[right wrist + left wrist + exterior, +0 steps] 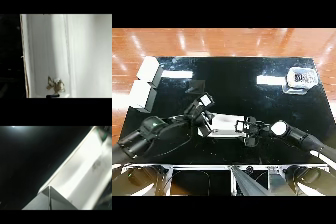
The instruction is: Fold the box and place the chain.
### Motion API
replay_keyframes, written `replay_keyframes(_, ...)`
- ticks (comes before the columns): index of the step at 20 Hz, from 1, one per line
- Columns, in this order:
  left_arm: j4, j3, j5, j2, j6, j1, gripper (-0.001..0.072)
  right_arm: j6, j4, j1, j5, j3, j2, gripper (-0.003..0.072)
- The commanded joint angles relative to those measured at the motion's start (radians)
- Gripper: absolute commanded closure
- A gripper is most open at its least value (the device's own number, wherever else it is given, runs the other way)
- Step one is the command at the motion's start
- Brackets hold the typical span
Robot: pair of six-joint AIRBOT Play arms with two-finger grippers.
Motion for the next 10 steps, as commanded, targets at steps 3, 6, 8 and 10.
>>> replay_keyframes(3,0.037,-0.001,0.199,0.022,0.001,0.076,0.0689,0.004,0.0,0.0,-0.031,-0.001,-0.001,0.0187)
replay_keyframes(6,0.044,-0.002,0.219,0.012,0.002,0.077,0.0688,0.004,0.0,0.0,-0.03,-0.001,-0.001,0.0187)
replay_keyframes(8,0.068,-0.001,0.224,-0.002,0.002,0.077,0.0687,0.004,0.0,0.0,-0.024,-0.001,-0.001,0.0186)
replay_keyframes(10,0.106,-0.001,0.174,-0.02,0.002,0.077,0.0684,0.003,0.0,0.0,-0.015,-0.001,-0.001,0.0186)
